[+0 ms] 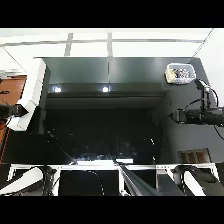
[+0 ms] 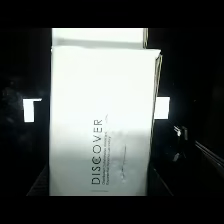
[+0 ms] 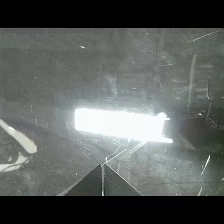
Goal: Fold the box and place the chain.
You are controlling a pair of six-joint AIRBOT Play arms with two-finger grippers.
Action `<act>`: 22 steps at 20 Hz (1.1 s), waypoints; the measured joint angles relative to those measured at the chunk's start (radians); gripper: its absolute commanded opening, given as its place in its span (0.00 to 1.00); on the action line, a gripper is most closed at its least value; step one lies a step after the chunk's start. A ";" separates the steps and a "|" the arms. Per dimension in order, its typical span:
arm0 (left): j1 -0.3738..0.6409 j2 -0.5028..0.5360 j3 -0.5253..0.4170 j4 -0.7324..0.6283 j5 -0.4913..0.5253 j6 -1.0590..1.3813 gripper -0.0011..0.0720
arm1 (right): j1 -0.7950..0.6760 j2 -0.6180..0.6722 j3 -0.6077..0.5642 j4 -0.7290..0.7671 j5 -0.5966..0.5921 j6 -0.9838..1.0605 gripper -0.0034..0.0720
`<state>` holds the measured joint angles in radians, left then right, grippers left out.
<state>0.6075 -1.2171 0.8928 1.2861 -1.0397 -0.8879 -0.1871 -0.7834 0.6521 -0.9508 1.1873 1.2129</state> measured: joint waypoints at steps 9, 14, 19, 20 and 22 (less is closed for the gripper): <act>-0.078 -0.009 0.172 0.029 -0.050 -0.041 0.89 | 0.000 0.000 0.000 0.001 0.001 0.007 0.07; -0.187 -0.009 0.365 0.027 -0.145 -0.191 0.05 | 0.000 0.000 0.000 0.005 0.008 0.007 0.07; -0.327 0.013 0.406 -0.165 -0.208 -0.359 0.05 | 0.002 0.000 0.000 0.011 -0.005 0.007 0.07; -0.385 0.034 0.375 -0.190 -0.188 -0.385 0.05 | 0.006 0.000 0.000 0.013 -0.017 0.007 0.07; -0.519 0.098 0.279 -0.181 -0.112 -0.440 0.05 | 0.031 0.000 0.000 0.015 -0.062 0.004 0.07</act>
<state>0.0883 -1.1194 1.1717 1.1053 -1.1519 -1.3277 -0.1566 -0.7834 0.6521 -0.9356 1.1255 1.2171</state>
